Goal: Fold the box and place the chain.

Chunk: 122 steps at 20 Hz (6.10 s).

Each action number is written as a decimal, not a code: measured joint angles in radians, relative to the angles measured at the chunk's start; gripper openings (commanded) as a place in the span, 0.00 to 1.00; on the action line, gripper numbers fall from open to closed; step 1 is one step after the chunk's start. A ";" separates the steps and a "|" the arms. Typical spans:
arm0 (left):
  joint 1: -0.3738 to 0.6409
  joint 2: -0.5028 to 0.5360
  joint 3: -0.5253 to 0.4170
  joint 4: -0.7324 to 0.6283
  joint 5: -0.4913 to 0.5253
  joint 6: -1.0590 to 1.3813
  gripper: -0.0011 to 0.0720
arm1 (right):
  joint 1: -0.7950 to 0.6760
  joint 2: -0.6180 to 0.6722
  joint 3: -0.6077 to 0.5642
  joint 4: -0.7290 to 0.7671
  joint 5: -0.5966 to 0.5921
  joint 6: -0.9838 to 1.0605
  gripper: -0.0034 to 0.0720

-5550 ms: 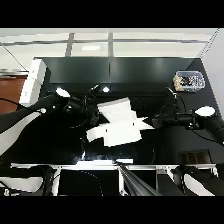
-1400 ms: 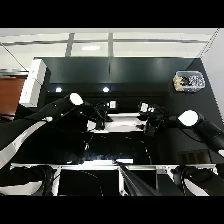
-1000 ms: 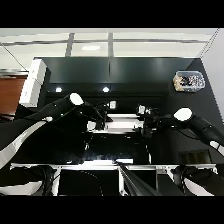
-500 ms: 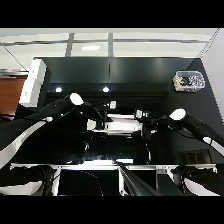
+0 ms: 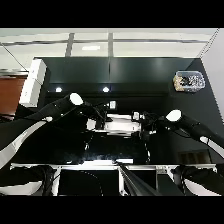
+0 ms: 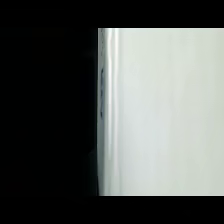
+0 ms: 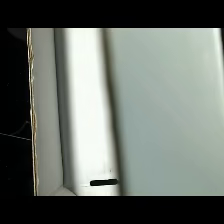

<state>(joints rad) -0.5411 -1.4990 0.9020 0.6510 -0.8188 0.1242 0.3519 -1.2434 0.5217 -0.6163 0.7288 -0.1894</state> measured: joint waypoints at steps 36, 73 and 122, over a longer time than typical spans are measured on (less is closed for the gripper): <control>0.124 0.245 0.018 0.240 -0.090 -0.451 0.05 | 0.008 -0.003 0.000 -0.023 -0.008 0.011 0.35; 0.027 0.219 -0.081 0.084 0.078 -0.731 0.05 | 0.011 -0.003 0.000 -0.032 -0.005 0.008 0.35; -0.051 0.190 -0.267 -0.110 0.138 -0.124 0.42 | 0.011 -0.003 0.000 -0.032 -0.007 0.009 0.35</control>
<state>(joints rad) -0.5922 -1.3087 0.6350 0.5411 -0.6811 -0.0002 0.3634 -1.2461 0.5217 -0.6479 0.7216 -0.1802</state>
